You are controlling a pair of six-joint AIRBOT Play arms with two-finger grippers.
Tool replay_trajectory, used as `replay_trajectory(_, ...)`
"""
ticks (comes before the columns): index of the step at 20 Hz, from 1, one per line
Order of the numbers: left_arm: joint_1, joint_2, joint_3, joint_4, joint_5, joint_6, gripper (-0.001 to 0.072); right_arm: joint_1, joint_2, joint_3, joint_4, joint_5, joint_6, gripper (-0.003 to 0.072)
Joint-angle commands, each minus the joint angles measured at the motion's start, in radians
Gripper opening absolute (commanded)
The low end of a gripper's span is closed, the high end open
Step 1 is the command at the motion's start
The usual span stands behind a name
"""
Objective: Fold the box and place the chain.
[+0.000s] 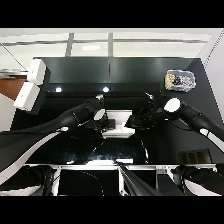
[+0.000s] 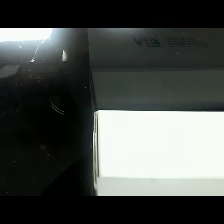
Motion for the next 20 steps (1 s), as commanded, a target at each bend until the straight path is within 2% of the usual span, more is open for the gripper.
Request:
replay_trajectory(1,0.001,-0.001,0.0,0.0,0.0,0.0,0.0032,0.051,0.0,0.053,-0.178,-0.008,0.156,0.0529)
replay_trajectory(3,0.001,-0.001,0.0,0.0,0.0,0.0,0.0032,0.085,0.0,0.082,-0.229,-0.009,0.202,0.0511)
replay_trajectory(4,0.001,-0.001,0.0,0.0,0.0,0.0,0.0032,0.106,0.0,0.097,-0.255,-0.009,0.208,0.0392)
replay_trajectory(5,0.001,-0.001,0.0,0.0,0.0,0.0,0.0032,0.125,0.0,0.109,-0.275,-0.009,0.227,0.039)
replay_trajectory(6,0.001,-0.001,0.0,0.0,0.0,0.0,0.0032,0.142,0.0,0.119,-0.301,-0.009,0.254,0.0358)
replay_trajectory(13,0.001,-0.001,0.0,0.0,0.0,0.0,0.0032,0.214,0.0,0.142,-0.447,0.0,0.412,0.0355)
replay_trajectory(15,0.001,-0.001,0.0,0.0,0.0,0.0,0.0033,0.227,0.0,0.142,-0.476,0.002,0.432,0.0302)
replay_trajectory(20,0.001,-0.001,0.0,0.0,0.0,0.0,0.0032,0.268,-0.001,0.149,-0.562,0.012,0.5,0.03)
